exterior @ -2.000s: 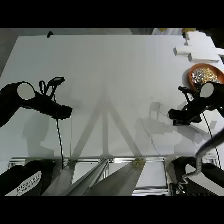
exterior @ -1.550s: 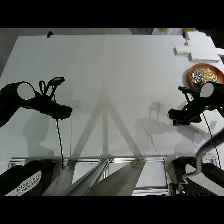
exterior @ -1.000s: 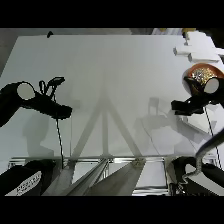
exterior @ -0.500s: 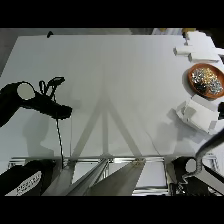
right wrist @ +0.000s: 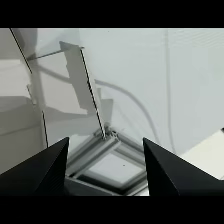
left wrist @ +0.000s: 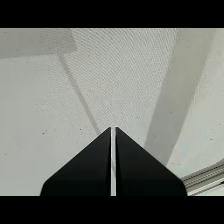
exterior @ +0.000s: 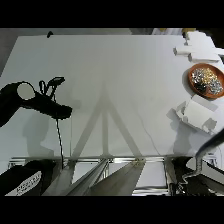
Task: Fold the box and place the chain.
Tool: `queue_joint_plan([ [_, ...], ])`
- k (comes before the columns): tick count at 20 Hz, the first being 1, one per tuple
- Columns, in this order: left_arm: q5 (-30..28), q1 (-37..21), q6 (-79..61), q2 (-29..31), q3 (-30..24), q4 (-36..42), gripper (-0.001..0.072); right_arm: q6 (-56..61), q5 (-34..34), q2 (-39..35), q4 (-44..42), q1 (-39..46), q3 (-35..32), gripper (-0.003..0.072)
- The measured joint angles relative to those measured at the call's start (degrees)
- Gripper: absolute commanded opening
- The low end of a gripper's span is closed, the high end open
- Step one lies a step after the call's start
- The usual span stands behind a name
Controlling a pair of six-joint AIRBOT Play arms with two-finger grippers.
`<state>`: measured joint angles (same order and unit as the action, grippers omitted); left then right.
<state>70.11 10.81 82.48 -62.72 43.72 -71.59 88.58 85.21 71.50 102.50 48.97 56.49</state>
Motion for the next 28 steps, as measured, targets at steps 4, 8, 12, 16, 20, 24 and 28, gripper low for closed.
queue_joint_plan([
  [4,0.0,0.0,0.0,0.0,0.0,0.0,0.0030,-1.5,-3.1,4.5,-0.5,0.7,0.0,0.0355],
  [8,0.0,0.0,0.0,0.0,0.0,0.0,0.0030,-4.1,-6.7,7.1,-1.5,0.9,0.0,0.0010],
  [12,0.0,0.0,0.0,0.0,0.0,0.0,0.0030,-9.0,-7.8,7.7,-6.6,0.2,0.0,0.0013],
  [16,0.0,0.0,0.0,0.0,0.0,0.0,0.0030,-13.2,-8.1,3.8,-10.2,-5.7,0.0,0.0012],
  [20,0.0,0.0,0.0,0.0,0.0,0.0,0.0030,-17.3,-10.4,-4.3,-17.5,-15.3,-0.8,0.0012],
  [24,0.0,-0.1,0.0,0.0,0.0,0.0,0.0030,-20.2,-14.4,-14.8,-25.3,-25.2,-7.2,0.0012],
  [28,-1.3,0.0,0.0,0.0,0.0,0.0,0.0030,-21.1,-18.1,-25.3,-33.5,-34.2,-18.3,0.0012],
])
